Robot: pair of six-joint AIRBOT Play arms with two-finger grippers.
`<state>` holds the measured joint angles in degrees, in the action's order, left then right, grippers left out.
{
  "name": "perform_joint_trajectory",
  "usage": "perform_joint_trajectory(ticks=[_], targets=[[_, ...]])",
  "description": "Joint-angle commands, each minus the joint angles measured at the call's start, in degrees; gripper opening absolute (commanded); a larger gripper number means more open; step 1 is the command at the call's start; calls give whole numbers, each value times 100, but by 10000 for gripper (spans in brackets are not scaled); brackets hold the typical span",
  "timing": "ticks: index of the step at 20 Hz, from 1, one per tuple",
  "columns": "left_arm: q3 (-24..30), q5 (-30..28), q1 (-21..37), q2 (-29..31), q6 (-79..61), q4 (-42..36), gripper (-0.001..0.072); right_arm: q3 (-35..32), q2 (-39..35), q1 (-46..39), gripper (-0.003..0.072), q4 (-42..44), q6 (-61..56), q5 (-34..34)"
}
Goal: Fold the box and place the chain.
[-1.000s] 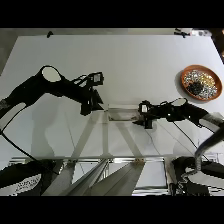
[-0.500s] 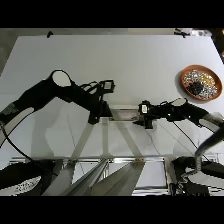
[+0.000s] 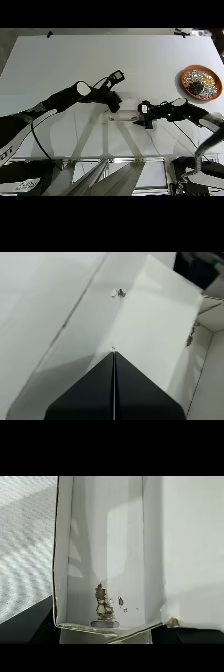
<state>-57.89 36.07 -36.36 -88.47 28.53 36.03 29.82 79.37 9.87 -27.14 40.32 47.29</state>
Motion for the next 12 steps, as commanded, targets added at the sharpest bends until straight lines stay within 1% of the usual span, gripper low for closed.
perform_joint_trajectory(ticks=[1, 3, 5, 9, 10, 12], targets=[[2, 431, -15, -380, 538, 90, 4, 0, 4, 0, 404, -2, 7, 4], [2, 509, -15, -361, 533, 83, 5, -2, 2, 0, 404, -2, 7, 4], [0, 389, -11, -238, 444, 85, 5, -2, 2, 0, 404, -2, 7, 2], [0, 365, 26, 313, -31, 125, 19, 0, 2, 0, 404, -2, 7, 2], [0, 365, 68, 525, -28, 264, 83, 0, 4, 0, 404, 0, 7, 2], [0, 507, 149, 973, -20, 887, 325, -2, 4, 0, 404, -2, 7, 2]])
